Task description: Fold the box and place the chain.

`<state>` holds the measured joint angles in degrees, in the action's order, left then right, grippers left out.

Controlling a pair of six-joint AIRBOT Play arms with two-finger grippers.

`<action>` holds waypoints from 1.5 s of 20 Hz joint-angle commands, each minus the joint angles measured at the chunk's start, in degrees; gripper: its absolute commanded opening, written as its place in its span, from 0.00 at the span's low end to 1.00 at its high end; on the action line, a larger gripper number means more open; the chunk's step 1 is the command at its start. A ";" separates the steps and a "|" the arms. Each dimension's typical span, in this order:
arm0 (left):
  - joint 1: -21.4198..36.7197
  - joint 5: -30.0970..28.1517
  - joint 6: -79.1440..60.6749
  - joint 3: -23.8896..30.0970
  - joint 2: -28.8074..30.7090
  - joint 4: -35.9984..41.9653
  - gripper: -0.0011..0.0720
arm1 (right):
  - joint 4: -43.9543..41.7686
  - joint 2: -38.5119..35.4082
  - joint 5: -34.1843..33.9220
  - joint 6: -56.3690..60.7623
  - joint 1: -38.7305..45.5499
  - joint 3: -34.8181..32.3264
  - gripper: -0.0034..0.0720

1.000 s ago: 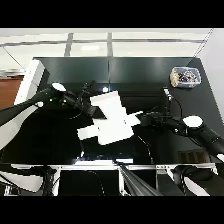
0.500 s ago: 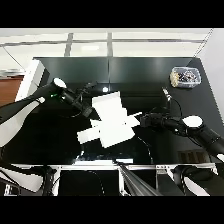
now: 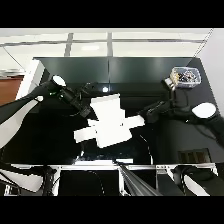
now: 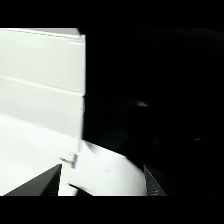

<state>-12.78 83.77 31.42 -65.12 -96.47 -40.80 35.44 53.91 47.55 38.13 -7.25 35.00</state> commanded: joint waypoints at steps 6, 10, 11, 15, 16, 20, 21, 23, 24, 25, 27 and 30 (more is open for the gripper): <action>-1.55 -14.10 -6.69 4.68 14.08 -1.70 0.05 | 22.91 -0.61 10.49 -0.02 6.88 15.04 0.82; -6.71 -26.88 -24.35 8.26 16.55 -3.74 0.05 | 22.88 -0.59 10.27 0.00 6.88 15.04 0.82; -7.65 -28.22 -30.60 8.24 15.69 -4.61 0.05 | 22.82 -0.59 10.32 0.26 6.86 15.02 0.82; -9.68 -30.29 -29.70 7.69 13.11 -5.03 0.05 | 21.81 -0.42 10.01 0.35 6.86 13.20 0.82; -9.92 -31.17 -26.58 7.69 12.13 -5.11 0.05 | 21.57 -0.42 9.84 0.42 6.84 11.67 0.82; -10.75 -31.30 -27.10 7.67 9.53 -5.77 0.05 | 10.43 -0.42 9.01 0.39 6.71 4.35 0.82; -11.06 -31.28 -28.37 7.67 9.53 -5.84 0.05 | 9.53 -0.42 8.41 0.04 6.29 2.64 0.94; -12.09 -31.12 -30.69 7.67 9.53 -5.95 0.05 | 9.11 -0.42 7.63 -5.14 4.59 -0.26 0.95; -12.66 -31.15 -32.00 7.67 9.53 -5.92 0.05 | 8.94 -0.42 7.45 -9.25 3.43 -1.70 0.95; -13.20 -31.23 -33.09 7.67 9.53 -5.90 0.05 | 8.96 -0.42 7.10 -14.29 2.01 -2.95 0.95; -13.81 -31.21 -33.20 7.67 9.53 -5.84 0.05 | 8.98 -0.42 6.62 -22.43 -0.98 -4.61 0.95; -13.97 -31.26 -33.18 7.67 9.46 -5.81 0.05 | 9.16 -0.20 1.57 -29.07 -5.88 -6.64 0.95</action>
<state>-26.26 52.60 -0.82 -57.45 -86.89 -46.59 45.12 53.52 53.15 18.48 -9.08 30.68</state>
